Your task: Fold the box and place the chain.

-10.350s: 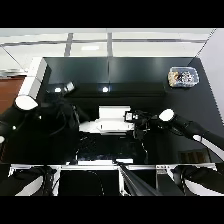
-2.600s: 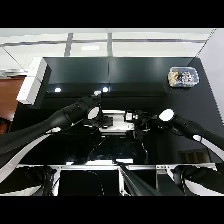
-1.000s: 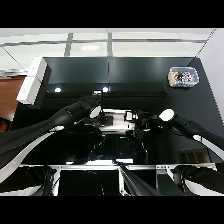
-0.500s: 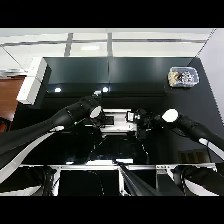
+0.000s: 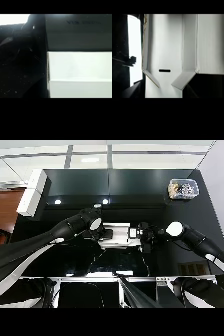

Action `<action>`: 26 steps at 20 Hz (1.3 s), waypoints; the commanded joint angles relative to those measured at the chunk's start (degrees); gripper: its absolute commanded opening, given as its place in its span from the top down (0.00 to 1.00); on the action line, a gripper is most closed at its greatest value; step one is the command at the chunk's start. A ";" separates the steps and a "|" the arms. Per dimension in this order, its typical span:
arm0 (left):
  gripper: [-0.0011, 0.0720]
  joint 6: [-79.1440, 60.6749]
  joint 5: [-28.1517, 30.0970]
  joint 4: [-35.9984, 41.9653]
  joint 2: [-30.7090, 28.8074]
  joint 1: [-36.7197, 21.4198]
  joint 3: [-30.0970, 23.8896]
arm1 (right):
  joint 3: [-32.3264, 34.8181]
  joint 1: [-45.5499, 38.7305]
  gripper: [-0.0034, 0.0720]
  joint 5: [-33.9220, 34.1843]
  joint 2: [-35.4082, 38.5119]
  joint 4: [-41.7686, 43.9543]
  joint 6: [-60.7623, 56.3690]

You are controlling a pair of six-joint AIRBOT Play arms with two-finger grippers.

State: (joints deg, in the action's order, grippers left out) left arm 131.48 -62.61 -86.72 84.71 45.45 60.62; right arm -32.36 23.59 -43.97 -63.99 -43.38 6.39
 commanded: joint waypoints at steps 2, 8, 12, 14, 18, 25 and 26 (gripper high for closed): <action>0.95 -0.07 0.66 0.17 0.02 -0.04 0.04 | 0.00 0.00 0.55 0.63 -0.66 4.63 2.47; 0.95 -0.07 0.90 0.17 0.02 -0.04 0.04 | 0.00 0.13 0.78 0.50 -3.30 16.74 2.43; 0.95 -0.07 0.90 0.17 0.02 -0.04 0.04 | 0.00 0.15 0.77 0.70 -5.90 22.45 2.43; 0.95 -0.07 0.85 0.20 0.02 -0.04 0.04 | 0.00 0.15 0.77 0.61 -6.73 22.45 1.75; 0.95 -0.07 0.83 0.17 0.02 -0.04 0.04 | 0.00 0.13 0.54 0.57 -6.99 23.45 1.46; 0.95 -0.07 0.61 0.20 0.02 -0.04 0.04 | -0.31 -1.18 0.94 -2.91 -5.70 17.75 -18.34; 0.95 -0.07 0.57 0.17 0.02 -0.07 0.04 | -1.03 -3.08 0.94 -5.55 -4.37 14.16 -28.87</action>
